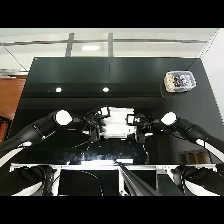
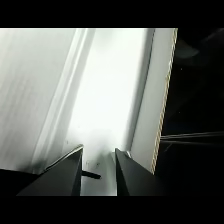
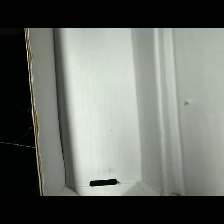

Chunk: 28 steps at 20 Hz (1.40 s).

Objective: Fold the box and place the chain.

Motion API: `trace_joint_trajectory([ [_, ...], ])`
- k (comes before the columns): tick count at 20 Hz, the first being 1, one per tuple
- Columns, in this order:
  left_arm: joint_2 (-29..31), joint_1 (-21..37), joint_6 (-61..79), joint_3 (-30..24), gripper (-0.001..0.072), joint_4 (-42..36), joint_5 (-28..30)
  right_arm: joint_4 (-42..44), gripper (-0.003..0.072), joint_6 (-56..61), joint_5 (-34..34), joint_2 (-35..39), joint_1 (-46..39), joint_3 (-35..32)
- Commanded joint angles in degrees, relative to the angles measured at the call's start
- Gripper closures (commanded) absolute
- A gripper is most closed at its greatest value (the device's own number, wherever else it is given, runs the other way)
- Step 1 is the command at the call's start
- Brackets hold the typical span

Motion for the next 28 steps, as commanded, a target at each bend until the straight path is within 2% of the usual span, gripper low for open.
trace_joint_trajectory([
  [1,-0.8,0.0,0.1,0.0,0.0456,-1.8,-0.1,0.0,0.0495,0.0,0.0,0.0,0.0,0.0],
  [2,-0.8,0.0,0.1,0.0,0.0455,-1.6,-0.3,0.0,0.0495,0.0,0.0,0.0,0.0,0.0],
  [3,-0.8,0.0,0.1,0.0,0.0407,-1.2,-0.2,0.0,0.0495,0.0,0.0,0.0,0.0,0.0],
  [4,-0.8,0.0,0.1,0.0,0.0282,-1.2,-0.2,0.0,0.0495,0.0,0.0,0.0,0.0,0.0],
  [5,-0.8,0.0,0.1,0.0,0.0267,-1.0,-0.2,0.0,0.0495,0.0,0.0,0.0,0.0,0.0],
  [7,-0.8,0.0,0.0,0.0,0.042,0.2,-0.5,0.0,0.0495,0.0,0.0,0.0,0.0,0.0],
  [9,-0.8,0.0,0.0,0.0,0.0423,0.2,-0.7,0.0,0.0495,0.0,0.0,0.0,0.0,0.0],
  [10,-0.7,0.0,-0.2,0.0,0.0481,0.5,-0.8,0.0,0.0495,0.0,0.0,0.0,0.0,0.0],
  [11,-0.3,0.1,-1.1,0.2,0.0497,1.7,-1.0,0.0,0.0495,0.0,0.0,0.0,0.0,0.0],
  [13,2.5,1.4,-4.6,0.2,0.0684,6.8,-2.1,0.0,0.0495,0.0,0.0,0.0,0.0,0.0],
  [16,9.0,8.5,-15.2,0.2,0.0682,14.1,-5.2,0.0,0.0495,0.0,0.0,0.0,0.0,0.0],
  [18,13.8,16.9,-25.4,0.2,0.0683,14.5,-6.4,0.0,0.0495,0.0,0.0,0.0,0.0,0.0],
  [20,15.6,26.8,-40.3,-0.1,0.0683,14.4,-9.1,0.0,0.0495,0.0,0.0,0.0,0.0,0.0],
  [22,13.7,35.9,-53.8,-1.6,0.0683,14.3,-16.2,0.0,0.0495,0.0,0.0,0.0,0.0,0.0],
  [24,9.5,41.9,-56.4,-4.0,0.0684,10.3,-25.0,0.0,0.0495,0.0,0.0,0.0,0.0,0.0],
  [26,5.0,43.6,-51.8,-6.8,0.0684,2.1,-29.3,0.0,0.0495,0.0,0.0,0.0,0.0,0.0],
  [28,0.1,41.8,-48.4,-8.3,0.0685,-4.8,-28.9,0.0,0.0495,0.0,0.0,0.0,0.0,0.0],
])
